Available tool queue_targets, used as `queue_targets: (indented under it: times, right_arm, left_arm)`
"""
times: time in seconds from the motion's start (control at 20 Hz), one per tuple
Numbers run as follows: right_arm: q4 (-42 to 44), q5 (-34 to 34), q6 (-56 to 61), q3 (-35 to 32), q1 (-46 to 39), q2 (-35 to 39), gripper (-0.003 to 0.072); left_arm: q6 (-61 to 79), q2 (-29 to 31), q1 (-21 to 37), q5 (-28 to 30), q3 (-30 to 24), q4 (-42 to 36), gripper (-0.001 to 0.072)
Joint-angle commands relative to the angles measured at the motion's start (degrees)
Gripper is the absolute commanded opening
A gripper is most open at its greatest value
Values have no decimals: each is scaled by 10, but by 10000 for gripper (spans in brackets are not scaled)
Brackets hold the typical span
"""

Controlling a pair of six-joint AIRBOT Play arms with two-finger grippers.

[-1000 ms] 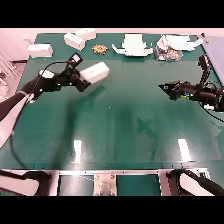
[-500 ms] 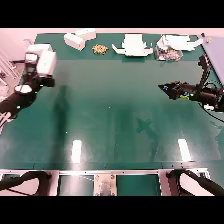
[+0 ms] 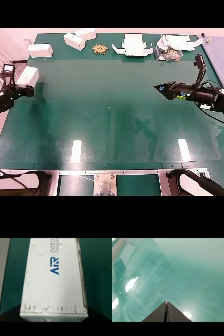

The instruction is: Fold the box and place the chain.

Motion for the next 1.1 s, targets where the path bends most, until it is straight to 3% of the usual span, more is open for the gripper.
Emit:
queue_targets:
  times: [0.0,0.3,0.35,0.4,0.45,0.5,0.55,0.65,0.9,1.05]
  right_arm:
    - [0,-13,2,0,25,0,11]
    - [1,-14,4,0,29,0,11]
    - [0,-14,7,0,29,0,17]
    - [1,-14,10,0,29,0,73]
    - [0,-13,14,0,29,0,118]
    - [0,-13,18,0,29,0,161]
    - [1,-13,17,0,29,0,164]
    - [0,-13,17,0,29,0,263]
    - [0,-13,17,0,29,0,365]
    - [1,-13,17,0,29,0,530]
  left_arm:
    - [24,-61,18,-56,45,3,18]
    - [18,-95,18,-24,76,2,20]
    - [9,-98,18,-18,77,3,96]
    - [6,-98,18,-10,77,2,449]
    - [3,-98,18,2,77,2,580]
    - [3,-99,18,5,77,2,656]
    - [3,-99,18,14,77,2,688]
    - [5,-99,18,20,77,3,720]
    - [28,-71,18,-5,78,7,720]
    - [40,-47,18,-27,78,8,720]
